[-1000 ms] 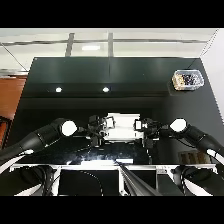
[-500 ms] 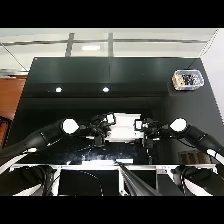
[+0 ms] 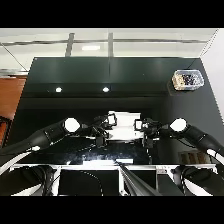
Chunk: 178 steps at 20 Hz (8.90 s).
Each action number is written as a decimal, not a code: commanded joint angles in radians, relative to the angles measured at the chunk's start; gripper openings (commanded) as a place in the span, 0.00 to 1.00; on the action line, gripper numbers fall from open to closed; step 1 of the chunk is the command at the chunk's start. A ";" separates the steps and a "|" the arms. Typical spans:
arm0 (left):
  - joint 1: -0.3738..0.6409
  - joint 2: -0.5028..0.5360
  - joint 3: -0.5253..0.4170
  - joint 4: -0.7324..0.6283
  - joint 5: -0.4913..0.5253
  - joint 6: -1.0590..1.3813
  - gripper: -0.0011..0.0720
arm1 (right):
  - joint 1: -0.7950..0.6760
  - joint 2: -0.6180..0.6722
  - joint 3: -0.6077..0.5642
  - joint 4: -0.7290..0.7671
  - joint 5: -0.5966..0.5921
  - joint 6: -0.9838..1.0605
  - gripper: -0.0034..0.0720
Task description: Fold the box and place the chain.
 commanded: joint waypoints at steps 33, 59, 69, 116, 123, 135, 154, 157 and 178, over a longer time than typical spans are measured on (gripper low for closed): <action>0.650 0.015 -0.231 -0.088 -0.423 -0.927 0.06 | 0.001 0.000 0.000 0.000 0.000 0.001 0.68; 0.201 -0.060 0.008 -0.178 -0.231 -0.952 0.97 | 0.001 0.000 0.000 0.000 0.000 0.001 0.68; -0.016 -0.081 0.174 0.459 -0.097 -1.698 0.97 | 0.001 0.000 0.000 0.000 0.000 0.001 0.68; -0.242 -0.313 0.538 0.991 -0.566 -2.347 0.55 | 0.001 0.000 0.000 0.000 0.008 0.001 0.68; -0.242 -0.313 0.538 0.995 -0.563 -2.347 0.24 | 0.001 0.000 0.000 0.000 0.008 0.001 0.68; -0.242 -0.311 0.538 1.007 -0.564 -2.346 0.06 | 0.000 0.009 0.000 0.000 0.007 0.002 0.86; -0.231 -0.311 0.538 0.994 -0.513 -2.312 0.06 | 0.000 0.121 0.001 -0.151 0.076 0.091 0.66; -0.231 -0.311 0.538 0.994 -0.514 -2.312 0.06 | 0.020 0.121 0.000 -0.131 0.066 0.091 0.21; -0.231 -0.311 0.538 0.990 -0.514 -2.313 0.06 | 0.023 0.070 0.000 0.050 0.013 0.144 0.35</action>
